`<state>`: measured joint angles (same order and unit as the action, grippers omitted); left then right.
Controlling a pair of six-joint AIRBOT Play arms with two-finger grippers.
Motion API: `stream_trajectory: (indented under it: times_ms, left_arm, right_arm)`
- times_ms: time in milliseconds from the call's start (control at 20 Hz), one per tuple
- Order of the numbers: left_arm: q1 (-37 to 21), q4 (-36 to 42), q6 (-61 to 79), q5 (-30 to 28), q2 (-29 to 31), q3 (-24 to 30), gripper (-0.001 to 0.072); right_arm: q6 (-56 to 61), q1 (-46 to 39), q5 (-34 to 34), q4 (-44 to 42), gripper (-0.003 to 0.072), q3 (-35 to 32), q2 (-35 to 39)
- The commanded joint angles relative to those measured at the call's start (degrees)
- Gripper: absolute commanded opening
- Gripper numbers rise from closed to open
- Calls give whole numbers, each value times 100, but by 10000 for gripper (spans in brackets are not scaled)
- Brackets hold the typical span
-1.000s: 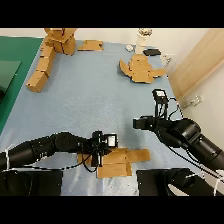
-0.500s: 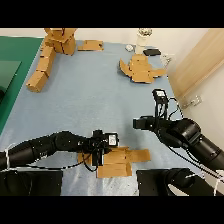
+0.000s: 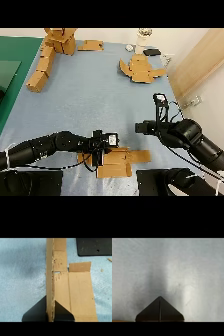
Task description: Fold the box.
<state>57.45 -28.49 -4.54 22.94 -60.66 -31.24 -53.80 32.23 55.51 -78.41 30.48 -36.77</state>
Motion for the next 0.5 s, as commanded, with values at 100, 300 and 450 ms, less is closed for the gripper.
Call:
stream_trajectory:
  times_ms: [100,300,450]
  left_arm:
    - [-2,0,2,0,0,-7,14]
    - [-2,22,0,9,0,-7,13]
    - [-2,22,0,11,0,-7,14]
  right_arm:
    - [-188,4,1224,-1285,3,4,385]
    - [-380,42,2393,-2892,3,2,597]
    - [-616,549,2828,-3220,3,-9,686]
